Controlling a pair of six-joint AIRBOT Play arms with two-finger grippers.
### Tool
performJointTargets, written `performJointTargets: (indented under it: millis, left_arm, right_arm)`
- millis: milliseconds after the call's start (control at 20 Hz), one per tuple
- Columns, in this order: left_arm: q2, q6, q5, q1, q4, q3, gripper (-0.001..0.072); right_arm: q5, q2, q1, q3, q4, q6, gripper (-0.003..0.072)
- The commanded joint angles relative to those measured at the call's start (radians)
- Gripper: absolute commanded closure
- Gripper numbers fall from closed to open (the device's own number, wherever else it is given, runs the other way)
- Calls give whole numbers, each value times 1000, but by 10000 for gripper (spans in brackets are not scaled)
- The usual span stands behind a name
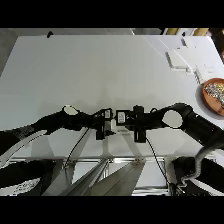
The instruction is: Fold the box and place the chain.
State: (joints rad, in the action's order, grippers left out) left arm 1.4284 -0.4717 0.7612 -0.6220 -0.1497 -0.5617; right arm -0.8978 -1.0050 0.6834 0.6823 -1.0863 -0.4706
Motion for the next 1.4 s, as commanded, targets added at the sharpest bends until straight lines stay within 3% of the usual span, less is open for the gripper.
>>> performJointTargets:
  millis: [0, 850, 1050, 1200, 1350]
  left_arm:
    - [0, 1, -1, 1, 0, 0, 499]
    - [0, 1, -1, 1, 0, 0, 499]
    - [0, 1, -1, 1, 0, 0, 499]
    - [0, 0, -2, 1, 0, 0, 499]
    - [0, 1, -1, 1, 0, 0, 499]
  right_arm:
    - [5, -12, 1, -32, -1, 1, 672]
    - [2, -90, 1, -39, -1, -4, 672]
    - [35, -7, 0, -38, -33, -85, 672]
    - [47, 97, -16, -38, -144, -200, 672]
    - [-7, 177, -153, -38, -297, -402, 672]
